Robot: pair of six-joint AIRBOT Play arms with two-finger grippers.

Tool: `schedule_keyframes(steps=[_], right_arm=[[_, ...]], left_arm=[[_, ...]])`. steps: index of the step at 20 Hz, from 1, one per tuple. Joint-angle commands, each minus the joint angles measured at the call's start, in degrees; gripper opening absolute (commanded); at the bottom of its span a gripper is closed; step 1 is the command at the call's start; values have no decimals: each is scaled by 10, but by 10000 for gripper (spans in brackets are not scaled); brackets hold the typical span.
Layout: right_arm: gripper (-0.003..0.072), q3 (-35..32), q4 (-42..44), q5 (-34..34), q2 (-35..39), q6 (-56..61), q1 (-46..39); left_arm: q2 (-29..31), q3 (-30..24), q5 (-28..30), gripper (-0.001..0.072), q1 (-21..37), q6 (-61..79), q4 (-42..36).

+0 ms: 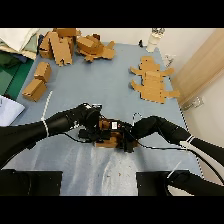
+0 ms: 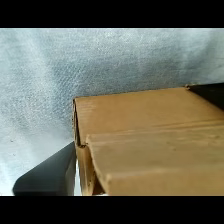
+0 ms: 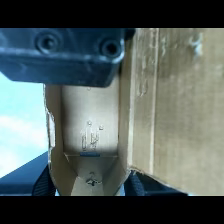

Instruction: Fold the box.

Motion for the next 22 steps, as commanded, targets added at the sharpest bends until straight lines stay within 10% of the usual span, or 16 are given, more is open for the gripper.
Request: schedule_keyframes(steps=[1, 22], right_arm=[[463, 0, 0, 0, 0, 0, 0], [463, 0, 0, 0, 0, 0, 0]], left_arm=[[0, 2, -2, 292, 0, -2, -3], [-18, 5, -10, 314, 0, 74, -59]])
